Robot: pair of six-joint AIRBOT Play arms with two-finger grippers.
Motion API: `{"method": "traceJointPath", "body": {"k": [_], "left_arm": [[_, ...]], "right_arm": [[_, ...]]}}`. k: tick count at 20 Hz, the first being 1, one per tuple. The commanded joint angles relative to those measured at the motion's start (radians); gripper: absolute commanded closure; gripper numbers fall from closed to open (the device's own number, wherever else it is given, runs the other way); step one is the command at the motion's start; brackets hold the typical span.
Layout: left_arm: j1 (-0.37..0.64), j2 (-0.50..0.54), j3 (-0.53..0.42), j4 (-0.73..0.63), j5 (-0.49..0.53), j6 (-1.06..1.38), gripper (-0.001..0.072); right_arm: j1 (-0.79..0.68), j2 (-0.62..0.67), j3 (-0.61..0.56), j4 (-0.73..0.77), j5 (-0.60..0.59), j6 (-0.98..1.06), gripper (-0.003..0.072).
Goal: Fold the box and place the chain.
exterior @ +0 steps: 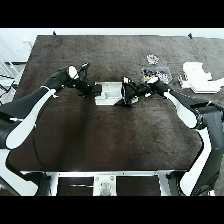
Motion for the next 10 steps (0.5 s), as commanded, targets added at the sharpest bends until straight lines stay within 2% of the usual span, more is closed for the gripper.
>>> {"method": "traceJointPath", "body": {"k": [1,6,10], "left_arm": [[-0.026,-0.015,0.013,0.059,-0.013,-0.042,0.0282],[-0.061,-0.047,0.120,0.196,-0.102,-0.153,0.0283],[-0.068,-0.068,0.138,0.199,-0.120,-0.171,0.0291]], "right_arm": [[0.000,0.000,0.000,0.000,0.000,0.000,0.0198],[0.000,0.000,-0.001,0.001,0.000,0.000,0.0198],[0.000,0.000,-0.001,0.001,0.000,0.000,0.0198]]}}
